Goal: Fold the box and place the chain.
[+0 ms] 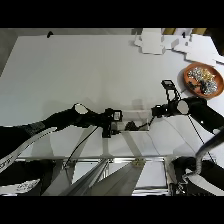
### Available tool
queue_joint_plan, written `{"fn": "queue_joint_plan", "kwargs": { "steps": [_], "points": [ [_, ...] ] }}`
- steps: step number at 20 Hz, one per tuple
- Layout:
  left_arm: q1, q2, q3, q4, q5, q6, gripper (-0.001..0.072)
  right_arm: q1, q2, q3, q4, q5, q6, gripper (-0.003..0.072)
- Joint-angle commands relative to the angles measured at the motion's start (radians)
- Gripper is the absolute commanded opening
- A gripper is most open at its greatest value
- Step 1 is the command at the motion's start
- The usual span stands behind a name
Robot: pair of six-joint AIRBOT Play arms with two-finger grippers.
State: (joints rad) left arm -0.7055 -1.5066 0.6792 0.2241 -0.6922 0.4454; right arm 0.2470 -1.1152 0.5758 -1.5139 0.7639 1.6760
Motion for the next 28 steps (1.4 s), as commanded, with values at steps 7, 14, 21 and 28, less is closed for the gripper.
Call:
{"fn": "queue_joint_plan", "kwargs": {
  "steps": [7,14,21,28],
  "points": [
    [0.000,0.001,0.000,0.000,0.000,0.000,0.0271,0.000,-0.001,-0.001,-0.011,-0.005,0.003,0.0259],
    [0.000,0.001,0.000,0.000,0.000,0.000,0.0271,0.000,-0.066,-0.001,-0.009,0.004,0.003,0.0253],
    [0.000,0.001,0.000,0.000,0.000,0.000,0.0271,0.000,-0.035,-0.001,-0.009,0.018,-0.040,0.0022],
    [0.000,0.001,0.000,0.000,0.000,0.000,0.0271,0.001,0.208,-0.001,0.005,0.113,-0.114,0.0022]
  ]
}}
